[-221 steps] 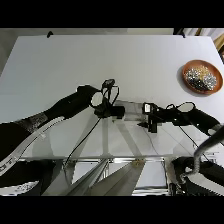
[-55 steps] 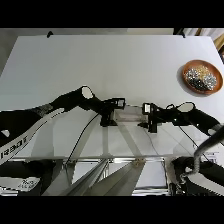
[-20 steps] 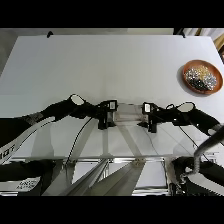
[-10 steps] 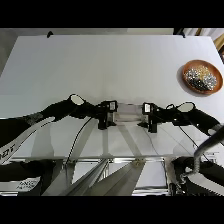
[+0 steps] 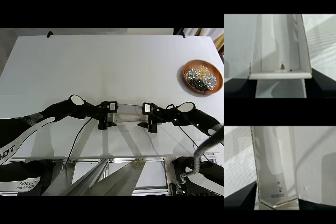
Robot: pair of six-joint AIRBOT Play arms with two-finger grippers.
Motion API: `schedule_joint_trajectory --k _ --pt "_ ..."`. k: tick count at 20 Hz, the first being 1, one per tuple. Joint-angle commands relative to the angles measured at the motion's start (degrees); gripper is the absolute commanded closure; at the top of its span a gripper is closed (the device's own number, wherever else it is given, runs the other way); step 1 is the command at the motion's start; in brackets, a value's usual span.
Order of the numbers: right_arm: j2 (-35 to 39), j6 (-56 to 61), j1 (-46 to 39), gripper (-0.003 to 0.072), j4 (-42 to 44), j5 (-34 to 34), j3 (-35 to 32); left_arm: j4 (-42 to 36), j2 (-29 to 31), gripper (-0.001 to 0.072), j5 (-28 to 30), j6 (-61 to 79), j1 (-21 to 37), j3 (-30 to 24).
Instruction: Fold the box and place the chain.
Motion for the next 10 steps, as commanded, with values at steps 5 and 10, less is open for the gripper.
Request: schedule_joint_trajectory --k 5,10 --pt "0.0 0.0 0.0 0.0286 0.1 0.0 0.0 0.8 0.0 0.0454 -0.6 -0.1 -0.1 0.0" --pt "0.0 0.0 0.0 0.0286 0.1 0.0 0.0 0.9 0.0 0.0454 -0.7 -0.1 -0.1 0.0"
